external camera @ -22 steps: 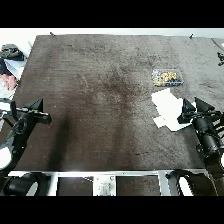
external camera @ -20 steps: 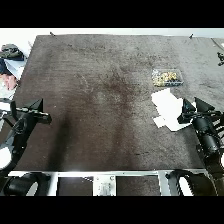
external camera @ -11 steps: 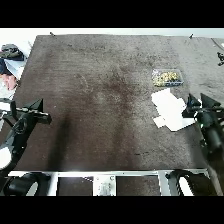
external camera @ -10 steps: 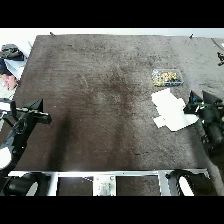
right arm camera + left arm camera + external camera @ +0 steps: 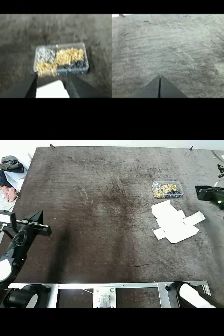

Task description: Fold the box and place the chain.

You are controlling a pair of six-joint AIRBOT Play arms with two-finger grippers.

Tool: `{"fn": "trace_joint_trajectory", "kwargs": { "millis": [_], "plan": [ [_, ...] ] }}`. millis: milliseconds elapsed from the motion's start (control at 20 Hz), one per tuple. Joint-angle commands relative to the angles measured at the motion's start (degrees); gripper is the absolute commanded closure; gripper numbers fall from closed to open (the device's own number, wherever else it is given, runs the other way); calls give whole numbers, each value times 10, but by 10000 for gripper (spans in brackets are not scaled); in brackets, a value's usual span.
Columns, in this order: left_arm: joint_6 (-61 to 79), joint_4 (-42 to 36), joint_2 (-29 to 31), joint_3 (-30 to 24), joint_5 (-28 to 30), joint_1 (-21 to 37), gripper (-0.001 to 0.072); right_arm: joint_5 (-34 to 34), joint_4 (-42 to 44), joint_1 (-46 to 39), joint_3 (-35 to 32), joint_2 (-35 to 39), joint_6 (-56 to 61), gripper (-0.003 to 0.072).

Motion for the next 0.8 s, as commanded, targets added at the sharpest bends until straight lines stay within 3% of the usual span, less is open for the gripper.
{"fn": "trace_joint_trajectory", "kwargs": {
  "millis": [0, 100, 350, 600, 750],
  "plan": [
    [0, 0, 0, 0, 0, 0, 698, 229, -210, -83, 169, -139, 166, 242],
    [0, 0, 0, 0, 0, 0, 698, 318, -270, -94, 274, -214, 177, 242],
    [0, 0, 0, 0, 0, 0, 698, 388, -398, -94, 461, -361, 219, 242],
    [0, 0, 0, 0, 0, 0, 698, 446, -450, -94, 568, -482, 219, 242],
    [0, 0, 0, 0, 0, 0, 698, 453, -461, -94, 595, -519, 219, 242]
  ]
}}
